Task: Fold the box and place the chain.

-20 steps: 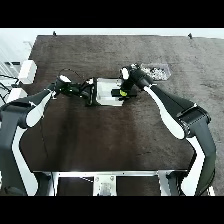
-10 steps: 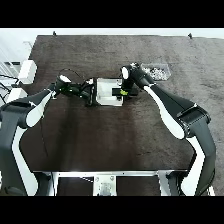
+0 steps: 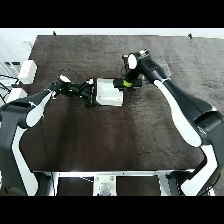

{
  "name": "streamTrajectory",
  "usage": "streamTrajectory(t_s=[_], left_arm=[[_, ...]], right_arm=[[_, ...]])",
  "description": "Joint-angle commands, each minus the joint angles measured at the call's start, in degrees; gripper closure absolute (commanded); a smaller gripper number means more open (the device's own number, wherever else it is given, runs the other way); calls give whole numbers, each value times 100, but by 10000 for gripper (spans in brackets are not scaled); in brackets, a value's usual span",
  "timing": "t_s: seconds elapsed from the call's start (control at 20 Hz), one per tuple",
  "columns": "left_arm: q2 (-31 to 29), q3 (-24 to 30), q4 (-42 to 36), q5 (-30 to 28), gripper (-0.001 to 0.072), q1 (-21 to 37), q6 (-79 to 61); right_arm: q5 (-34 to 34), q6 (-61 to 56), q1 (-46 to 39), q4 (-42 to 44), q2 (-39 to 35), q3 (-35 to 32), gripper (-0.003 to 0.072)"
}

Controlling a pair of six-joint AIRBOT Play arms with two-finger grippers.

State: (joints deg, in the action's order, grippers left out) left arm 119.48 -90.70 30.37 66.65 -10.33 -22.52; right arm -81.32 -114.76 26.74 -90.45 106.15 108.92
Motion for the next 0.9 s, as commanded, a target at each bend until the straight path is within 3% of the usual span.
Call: streamTrajectory(t_s=[0.0,0.15,0.3,0.6,0.85], left_arm=[[2,0,2,0,425,2,0],[2,0,2,0,425,2,0],[2,0,4,-2,425,2,0],[2,0,2,-2,425,2,0],[2,0,2,-2,425,2,0]], right_arm=[[74,822,-81,-125,-643,7,240],[459,1054,-546,-756,-968,7,240],[1038,1351,-1467,-682,-894,-55,241],[2330,2756,-2883,1482,92,-57,274],[2791,3307,-2938,1871,758,17,285]])
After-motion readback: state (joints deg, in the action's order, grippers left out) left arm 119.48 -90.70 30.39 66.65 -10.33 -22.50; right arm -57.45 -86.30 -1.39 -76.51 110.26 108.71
